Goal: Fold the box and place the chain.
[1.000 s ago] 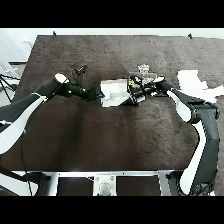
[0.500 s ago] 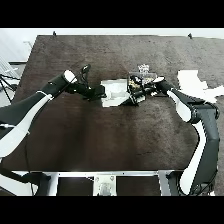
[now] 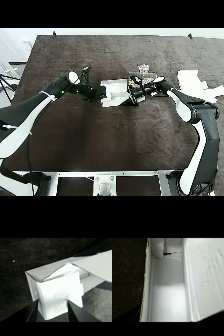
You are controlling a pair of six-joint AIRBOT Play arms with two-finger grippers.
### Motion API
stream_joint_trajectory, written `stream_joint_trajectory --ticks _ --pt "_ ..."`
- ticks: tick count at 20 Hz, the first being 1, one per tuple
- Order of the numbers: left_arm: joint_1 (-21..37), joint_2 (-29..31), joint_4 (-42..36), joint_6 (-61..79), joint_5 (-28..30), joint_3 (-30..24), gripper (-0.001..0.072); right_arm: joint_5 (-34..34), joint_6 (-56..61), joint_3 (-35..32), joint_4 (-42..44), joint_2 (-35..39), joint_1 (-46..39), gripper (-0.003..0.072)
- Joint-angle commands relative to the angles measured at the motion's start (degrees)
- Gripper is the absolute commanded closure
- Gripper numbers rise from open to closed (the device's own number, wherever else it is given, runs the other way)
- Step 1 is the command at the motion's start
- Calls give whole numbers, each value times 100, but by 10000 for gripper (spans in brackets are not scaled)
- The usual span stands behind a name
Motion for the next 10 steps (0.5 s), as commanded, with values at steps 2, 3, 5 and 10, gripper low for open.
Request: stream_joint_trajectory --ticks 2,3,5,10 --pt "-120 -131 372 -348 4 260 289 2 0 -2 0 0 2 251" --pt "-127 -173 396 -391 -48 339 289 2 0 -2 0 0 2 251" --pt "-127 -264 481 -472 -275 533 289 2 0 -2 0 0 2 251" --pt "-280 -669 1045 -1021 -1021 1198 289 2 0 -2 0 0 2 251"
